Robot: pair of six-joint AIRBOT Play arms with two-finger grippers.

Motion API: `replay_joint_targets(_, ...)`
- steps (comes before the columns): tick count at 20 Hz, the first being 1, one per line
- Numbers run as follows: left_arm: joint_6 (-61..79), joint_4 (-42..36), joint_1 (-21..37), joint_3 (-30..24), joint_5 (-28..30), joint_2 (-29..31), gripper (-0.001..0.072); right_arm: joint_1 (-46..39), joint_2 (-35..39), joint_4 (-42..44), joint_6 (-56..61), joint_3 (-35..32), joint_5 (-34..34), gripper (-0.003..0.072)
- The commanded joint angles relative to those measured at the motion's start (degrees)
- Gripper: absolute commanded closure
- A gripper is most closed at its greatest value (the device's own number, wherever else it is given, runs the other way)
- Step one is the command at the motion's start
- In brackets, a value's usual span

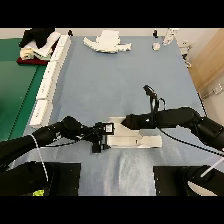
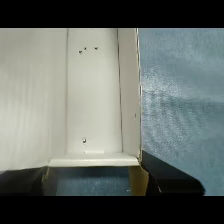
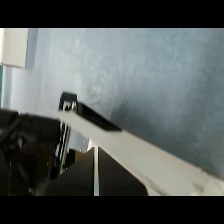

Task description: Fold the box.

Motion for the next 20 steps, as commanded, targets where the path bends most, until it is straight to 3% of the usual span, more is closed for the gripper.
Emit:
replay_joint_targets(1, 0.6, 1.0, 0.1, 0.1, -1.5, 0.0, 0.0212, 0.4, -3.1, -2.7, 1.6, 2.8, 3.5, 0.0655)
replay_joint_targets(10, 0.5, 0.9, 0.1, 0.1, -1.2, 0.0, 0.0212, 0.6, -16.3, -5.7, -1.5, 2.6, 0.2, 0.0682)
replay_joint_targets(20, 0.5, 0.9, 0.1, 0.1, -1.2, 0.0, 0.0212, 0.6, -16.5, -6.6, -2.9, 2.7, -0.8, 0.0682)
